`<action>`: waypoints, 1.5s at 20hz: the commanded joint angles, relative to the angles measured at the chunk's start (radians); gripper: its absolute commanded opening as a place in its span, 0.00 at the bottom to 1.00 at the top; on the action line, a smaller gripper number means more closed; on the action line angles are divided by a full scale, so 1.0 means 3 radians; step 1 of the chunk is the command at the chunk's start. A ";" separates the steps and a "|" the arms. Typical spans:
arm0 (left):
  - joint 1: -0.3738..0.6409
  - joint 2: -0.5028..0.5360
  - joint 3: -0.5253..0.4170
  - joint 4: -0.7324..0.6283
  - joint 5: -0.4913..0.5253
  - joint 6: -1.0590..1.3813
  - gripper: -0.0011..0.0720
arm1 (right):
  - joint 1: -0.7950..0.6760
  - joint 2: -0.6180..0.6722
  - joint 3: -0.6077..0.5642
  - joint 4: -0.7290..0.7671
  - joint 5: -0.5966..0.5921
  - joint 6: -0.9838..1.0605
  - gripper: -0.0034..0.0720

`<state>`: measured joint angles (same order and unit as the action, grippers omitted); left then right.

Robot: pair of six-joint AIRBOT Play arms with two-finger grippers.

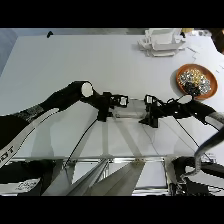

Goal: Fold the box and place the chain.

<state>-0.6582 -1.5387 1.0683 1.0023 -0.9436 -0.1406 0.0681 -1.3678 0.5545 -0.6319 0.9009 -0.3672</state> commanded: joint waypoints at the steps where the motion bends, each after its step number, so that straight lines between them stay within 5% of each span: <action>1: -0.0031 -0.0003 -0.0001 -0.0004 -0.0089 -0.0003 0.46 | 0.0001 -0.0001 0.0001 0.0000 0.0000 0.0001 0.59; 7: -0.0117 -0.0043 -0.0001 -0.0075 0.0334 -0.0003 0.43 | 0.0001 0.0000 0.0001 0.0001 0.0000 0.0001 0.59; 10: -0.0181 -0.0079 -0.0001 -0.0083 0.0441 -0.0001 0.18 | 0.0001 0.0000 0.0001 0.0001 0.0000 0.0001 0.59; 14: -0.0212 -0.0083 -0.0001 -0.0088 0.0469 -0.0003 0.19 | 0.0001 0.0000 0.0001 0.0000 0.0000 0.0001 0.59; 16: -0.0237 -0.0083 -0.0001 -0.0095 0.0465 -0.0005 0.24 | 0.0001 0.0000 0.0001 0.0001 0.0001 0.0001 0.59; 19: -0.0264 -0.0081 -0.0001 -0.0161 0.0444 -0.0005 0.66 | 0.0001 0.0000 0.0001 0.0000 0.0000 0.0001 0.59; 22: -0.0263 -0.0062 -0.0001 -0.0172 0.0276 -0.0009 0.69 | 0.0001 -0.0001 0.0001 0.0001 0.0000 0.0001 0.59; 24: -0.0251 -0.0006 -0.0001 -0.0141 0.0184 -0.0173 0.58 | 0.0001 0.0000 0.0001 0.0001 0.0000 0.0001 0.59; 27: -0.0163 0.0205 -0.0001 -0.0019 -0.0009 -0.0495 0.17 | 0.0001 0.0000 0.0001 0.0000 0.0000 0.0001 0.59; 30: 0.0010 0.0496 0.0000 0.0198 -0.0308 -0.0982 0.09 | 0.0001 0.0000 0.0001 0.0001 0.0000 0.0001 0.59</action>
<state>-0.6933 -1.4582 1.0683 1.0000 -0.9535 -0.2966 0.0681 -1.3678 0.5545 -0.6312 0.9009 -0.3653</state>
